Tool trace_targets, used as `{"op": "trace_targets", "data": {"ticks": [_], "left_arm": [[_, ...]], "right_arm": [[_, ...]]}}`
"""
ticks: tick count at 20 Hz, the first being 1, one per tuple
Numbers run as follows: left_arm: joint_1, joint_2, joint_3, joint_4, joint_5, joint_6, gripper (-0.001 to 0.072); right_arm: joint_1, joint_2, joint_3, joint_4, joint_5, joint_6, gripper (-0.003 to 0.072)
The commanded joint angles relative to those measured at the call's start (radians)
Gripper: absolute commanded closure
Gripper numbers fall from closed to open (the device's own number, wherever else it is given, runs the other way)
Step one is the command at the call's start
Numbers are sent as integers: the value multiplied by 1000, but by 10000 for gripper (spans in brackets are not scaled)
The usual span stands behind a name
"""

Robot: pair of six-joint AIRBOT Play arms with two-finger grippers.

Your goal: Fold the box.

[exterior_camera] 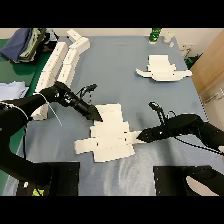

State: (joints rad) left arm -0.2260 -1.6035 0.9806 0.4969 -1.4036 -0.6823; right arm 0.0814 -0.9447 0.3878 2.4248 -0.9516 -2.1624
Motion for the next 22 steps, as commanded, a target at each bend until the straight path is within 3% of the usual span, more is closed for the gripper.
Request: {"op": "trace_targets", "data": {"ticks": [1,2,7,8,9,10,13,16,21,22], "left_arm": [[-23,-1,5,0,-2,39,621],[-24,-1,5,0,-4,64,695],[-24,-1,5,-1,-2,126,695],[-24,0,5,-4,0,155,695],[-24,0,6,-4,4,187,695],[-24,0,11,-5,6,227,696],[-40,42,22,-17,36,435,698],[-90,146,21,-23,174,599,699],[-180,359,-43,-22,403,718,700],[-195,406,-82,-23,442,747,700]], "right_arm": [[1,1,-1,2,1,0,685],[1,1,-1,2,1,0,684],[1,1,0,-7,19,0,669],[1,1,2,-30,41,0,492],[0,1,8,-62,65,0,244],[-2,1,17,-97,90,17,223],[-23,1,84,-284,137,182,223],[-46,3,195,-470,139,343,222],[-118,5,393,-514,132,563,224],[-120,5,408,-514,132,580,280]]}}
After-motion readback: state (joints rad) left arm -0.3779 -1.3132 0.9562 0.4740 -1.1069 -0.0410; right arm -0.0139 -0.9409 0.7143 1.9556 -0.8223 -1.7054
